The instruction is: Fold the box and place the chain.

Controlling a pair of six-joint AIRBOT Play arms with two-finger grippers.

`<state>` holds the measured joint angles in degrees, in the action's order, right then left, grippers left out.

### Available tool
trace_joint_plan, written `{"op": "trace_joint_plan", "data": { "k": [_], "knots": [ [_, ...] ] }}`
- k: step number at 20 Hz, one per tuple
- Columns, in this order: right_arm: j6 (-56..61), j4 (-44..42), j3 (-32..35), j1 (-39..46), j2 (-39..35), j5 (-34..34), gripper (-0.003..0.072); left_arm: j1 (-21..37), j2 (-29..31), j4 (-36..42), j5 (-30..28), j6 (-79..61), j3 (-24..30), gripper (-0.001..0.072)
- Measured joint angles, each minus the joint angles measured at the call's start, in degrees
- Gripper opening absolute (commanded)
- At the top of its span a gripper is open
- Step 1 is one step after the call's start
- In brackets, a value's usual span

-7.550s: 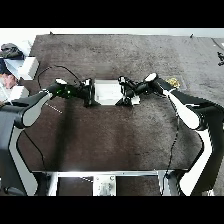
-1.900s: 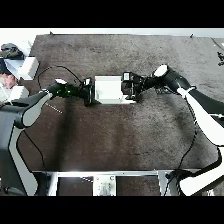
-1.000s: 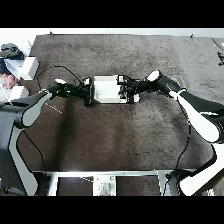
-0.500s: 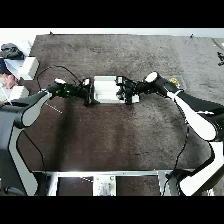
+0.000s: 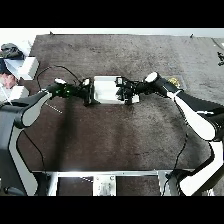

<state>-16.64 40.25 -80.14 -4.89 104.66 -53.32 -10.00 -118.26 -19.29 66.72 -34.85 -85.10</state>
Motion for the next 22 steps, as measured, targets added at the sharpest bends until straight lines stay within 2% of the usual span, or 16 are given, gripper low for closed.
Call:
{"op": "trace_joint_plan", "data": {
  "k": [3,5,7,8,14,15,16,18,20,21,22],
  "knots": [
    [-0.39,-0.55,-0.02,0.0,0.68,-0.44,0.0329,0.0,0.0,0.0,0.0,0.0,0.0,0.0173],
    [-0.57,-0.83,-0.04,-0.02,1.16,-0.68,0.0486,-0.02,0.0,0.0,0.02,0.0,0.0,0.0174],
    [-0.7,-0.87,-0.07,0.0,1.4,-0.74,0.0514,-0.04,0.0,-0.02,0.13,0.0,0.0,0.0173],
    [-0.79,-0.87,-0.09,0.0,1.49,-0.7,0.0597,-0.04,0.0,-0.02,0.13,0.0,0.0,0.0173],
    [-0.76,-0.87,-0.11,0.0,1.68,-0.11,0.0596,-0.07,0.0,0.0,0.15,0.13,0.0,0.0174],
    [-0.76,-0.85,-0.11,0.0,1.7,0.07,0.0578,-0.04,0.0,0.0,0.13,0.13,0.0,0.0174],
    [-0.74,-0.81,-0.11,-0.02,1.7,0.2,0.0497,-0.04,0.0,0.0,0.11,0.15,0.0,0.0174],
    [-0.26,-0.09,-0.11,0.0,1.77,0.48,0.0272,-0.07,-0.02,0.04,-0.04,0.13,0.0,0.0173],
    [1.95,1.09,-0.2,0.13,1.33,0.72,0.0158,-0.09,-0.02,0.37,-0.42,0.11,0.0,0.0173],
    [3.63,2.25,-0.22,0.17,0.9,0.68,0.0037,-0.07,-0.02,0.37,-0.39,0.13,0.0,0.0174],
    [5.95,3.93,-0.22,0.2,0.28,0.5,-0.0003,-0.07,-0.02,0.37,-0.39,0.13,0.0,0.0174]
  ]
}}
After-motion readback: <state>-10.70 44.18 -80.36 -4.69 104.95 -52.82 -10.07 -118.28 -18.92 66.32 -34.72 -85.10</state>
